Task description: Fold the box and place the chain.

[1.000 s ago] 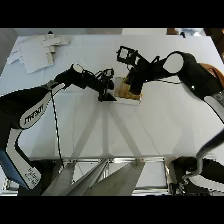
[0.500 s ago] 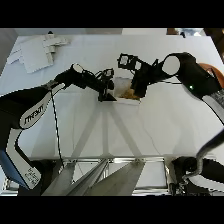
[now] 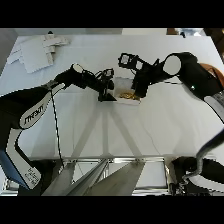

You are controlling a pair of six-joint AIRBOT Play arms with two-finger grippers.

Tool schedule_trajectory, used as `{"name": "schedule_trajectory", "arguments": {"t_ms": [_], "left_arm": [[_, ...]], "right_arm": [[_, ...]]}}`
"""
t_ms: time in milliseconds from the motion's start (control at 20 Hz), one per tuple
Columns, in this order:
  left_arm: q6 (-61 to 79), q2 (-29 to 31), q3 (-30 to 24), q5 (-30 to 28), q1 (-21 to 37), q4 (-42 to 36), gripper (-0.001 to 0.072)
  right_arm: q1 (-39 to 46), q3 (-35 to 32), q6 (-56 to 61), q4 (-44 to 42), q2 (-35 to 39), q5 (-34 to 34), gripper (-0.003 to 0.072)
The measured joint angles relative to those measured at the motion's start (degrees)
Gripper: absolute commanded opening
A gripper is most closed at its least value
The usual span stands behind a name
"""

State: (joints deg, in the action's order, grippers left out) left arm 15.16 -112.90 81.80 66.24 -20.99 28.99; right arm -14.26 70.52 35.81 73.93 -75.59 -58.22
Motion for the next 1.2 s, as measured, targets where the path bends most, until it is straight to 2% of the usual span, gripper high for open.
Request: {"name": "schedule_trajectory", "arguments": {"t_ms": [250,400,550,750,1000,1200], "left_arm": [[0.0,0.0,0.0,0.0,0.0,0.0,0.0011],[0.0,0.0,0.0,0.0,0.0,0.0,0.0011],[0.0,0.0,0.0,0.0,0.0,0.0,0.0011],[0.0,0.0,0.0,0.0,0.0,0.0,0.0011],[0.0,0.0,0.0,0.0,0.0,0.0,0.0011],[0.0,0.0,0.0,0.0,0.0,0.0,0.0011]], "right_arm": [[4.5,-2.2,-1.5,0.1,6.6,0.0,0.0287],[9.0,-8.2,-6.6,-1.3,11.5,0.6,0.0288],[13.4,-15.5,-12.5,-3.7,12.8,2.1,0.0264],[16.2,-20.2,-19.4,-8.6,7.8,4.9,0.0285],[17.1,-21.5,-30.9,-16.0,-0.1,10.9,0.0297],[17.2,-21.8,-40.5,-22.5,-3.5,16.1,0.0295]]}}
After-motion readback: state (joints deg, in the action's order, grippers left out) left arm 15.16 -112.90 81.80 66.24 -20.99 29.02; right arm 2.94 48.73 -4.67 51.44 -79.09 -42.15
